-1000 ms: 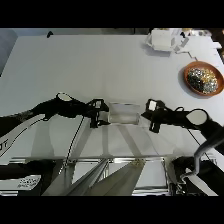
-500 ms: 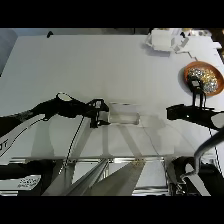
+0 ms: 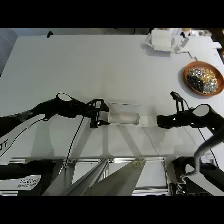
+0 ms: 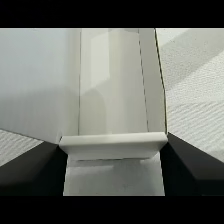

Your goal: Fold the box and place the chain.

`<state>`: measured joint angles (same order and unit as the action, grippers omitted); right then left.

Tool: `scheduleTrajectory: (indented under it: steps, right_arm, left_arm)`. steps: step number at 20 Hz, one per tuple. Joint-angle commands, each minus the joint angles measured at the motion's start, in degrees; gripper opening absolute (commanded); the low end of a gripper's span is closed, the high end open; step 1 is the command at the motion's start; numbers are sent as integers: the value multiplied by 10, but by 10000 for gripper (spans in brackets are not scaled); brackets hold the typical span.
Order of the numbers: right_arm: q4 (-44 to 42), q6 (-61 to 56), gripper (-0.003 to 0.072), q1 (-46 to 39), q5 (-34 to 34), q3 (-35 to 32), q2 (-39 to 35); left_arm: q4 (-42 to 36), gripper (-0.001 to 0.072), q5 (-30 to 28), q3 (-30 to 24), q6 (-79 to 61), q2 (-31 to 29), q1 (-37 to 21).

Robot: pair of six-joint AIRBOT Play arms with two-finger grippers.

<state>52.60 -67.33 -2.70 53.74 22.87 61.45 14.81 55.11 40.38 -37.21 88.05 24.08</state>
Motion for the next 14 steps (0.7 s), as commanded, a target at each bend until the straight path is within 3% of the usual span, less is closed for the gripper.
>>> scheduleTrajectory:
  steps: [1, 14]
  right_arm:
    - [-66, 47, 19, 36, -7, 0, 42]
    - [-101, 79, 20, 45, -6, 0, -51]
  left_arm:
    - [0, 18, 0, 0, 0, 0, 0]
    - [0, 18, 0, 0, 0, 0, 0]
